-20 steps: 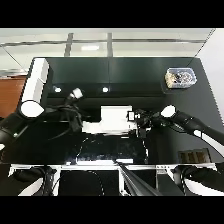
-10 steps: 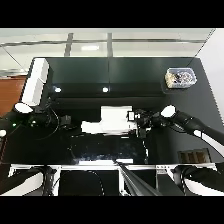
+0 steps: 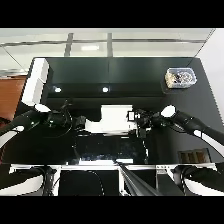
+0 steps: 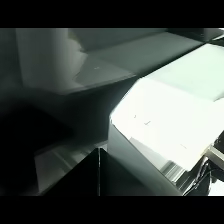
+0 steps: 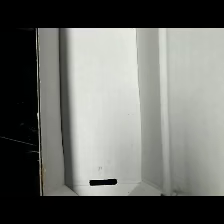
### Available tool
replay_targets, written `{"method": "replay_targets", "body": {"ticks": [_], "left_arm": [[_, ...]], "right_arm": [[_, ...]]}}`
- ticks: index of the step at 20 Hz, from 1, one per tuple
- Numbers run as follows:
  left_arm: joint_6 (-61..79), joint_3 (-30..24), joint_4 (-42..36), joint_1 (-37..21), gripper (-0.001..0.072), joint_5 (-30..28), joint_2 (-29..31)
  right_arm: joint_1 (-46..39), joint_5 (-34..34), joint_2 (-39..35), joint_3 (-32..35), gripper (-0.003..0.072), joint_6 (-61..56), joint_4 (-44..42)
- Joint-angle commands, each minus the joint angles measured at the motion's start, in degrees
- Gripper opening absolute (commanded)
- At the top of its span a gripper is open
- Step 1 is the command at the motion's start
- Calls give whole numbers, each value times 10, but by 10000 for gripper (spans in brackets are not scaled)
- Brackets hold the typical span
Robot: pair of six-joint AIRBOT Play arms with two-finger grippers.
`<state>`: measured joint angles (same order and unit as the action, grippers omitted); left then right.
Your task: Fold the box and place the chain.
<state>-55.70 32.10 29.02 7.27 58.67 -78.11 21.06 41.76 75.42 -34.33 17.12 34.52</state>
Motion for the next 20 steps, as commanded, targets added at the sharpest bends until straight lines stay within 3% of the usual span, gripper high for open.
{"method": "replay_targets", "body": {"ticks": [1, 3, 4, 5, 6, 10, 11, 12, 15, 20], "left_arm": [[16, 8, -30, 13, 28, 15, -3], [23, 13, -60, 13, 68, 38, -3], [34, 19, -64, 13, 257, 48, -3], [35, 25, -64, 13, 526, 54, -3], [35, 32, -64, 13, 669, 58, -3], [28, 60, -49, 44, 660, 58, -3], [12, 69, -37, 60, 593, 56, -3], [-11, 79, -19, 75, 542, 52, -3], [-181, 115, 89, 123, 530, 26, -3], [-299, 172, 184, 183, 481, 7, -3]], "right_arm": [[0, 0, 0, 0, 230, 0, 0], [0, 0, 0, 0, 230, 0, 0], [0, 0, 0, 0, 230, 0, 0], [0, 0, 0, 0, 230, 0, 0], [0, 0, 0, 0, 230, 0, 0], [0, 0, 0, 0, 230, 0, 0], [0, 0, 0, 0, 230, 0, 0], [0, 0, 0, 0, 230, 0, 0], [0, 0, 0, 0, 230, 0, 0], [0, 0, 0, 0, 230, 0, 0]]}}
